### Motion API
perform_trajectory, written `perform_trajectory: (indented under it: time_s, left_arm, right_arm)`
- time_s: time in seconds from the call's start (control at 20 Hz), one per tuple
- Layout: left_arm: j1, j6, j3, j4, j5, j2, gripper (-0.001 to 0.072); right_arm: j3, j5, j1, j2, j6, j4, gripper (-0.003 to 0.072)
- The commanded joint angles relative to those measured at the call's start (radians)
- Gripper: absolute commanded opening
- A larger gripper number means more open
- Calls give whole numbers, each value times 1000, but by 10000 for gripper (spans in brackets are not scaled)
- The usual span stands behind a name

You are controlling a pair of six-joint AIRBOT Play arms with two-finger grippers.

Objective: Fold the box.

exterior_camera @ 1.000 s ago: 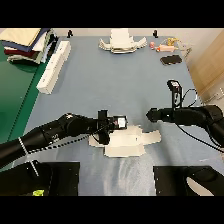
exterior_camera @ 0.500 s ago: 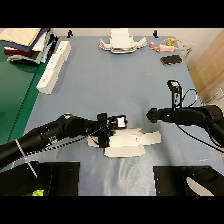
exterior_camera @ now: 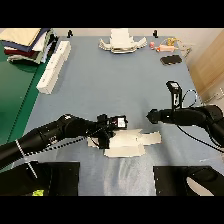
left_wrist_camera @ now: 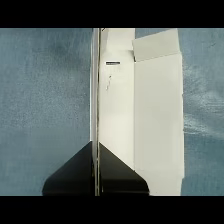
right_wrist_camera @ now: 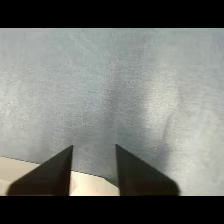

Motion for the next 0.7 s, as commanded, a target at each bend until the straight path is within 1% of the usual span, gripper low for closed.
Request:
perform_trajectory:
  time_s: [0.0,0.05,0.25,0.4,0.5,0.65]
  left_arm:
    - [0,-1,1,0,45,0,14]
    - [0,-1,1,0,43,0,14]
    - [-1,-1,1,-1,36,0,14]
    - [-1,-1,1,-1,10,0,14]
    - [-1,-1,1,-24,-11,0,14]
    - [-1,-1,1,-47,-24,0,14]
  right_arm:
    - [0,-60,0,0,-2,32,38]
    - [0,-91,0,0,-11,45,3]
    - [0,-269,3,24,-69,119,2]
    - [0,-385,55,89,-93,131,2]
    - [0,-407,112,142,-92,131,2]
    - [0,-399,163,186,-88,95,2]
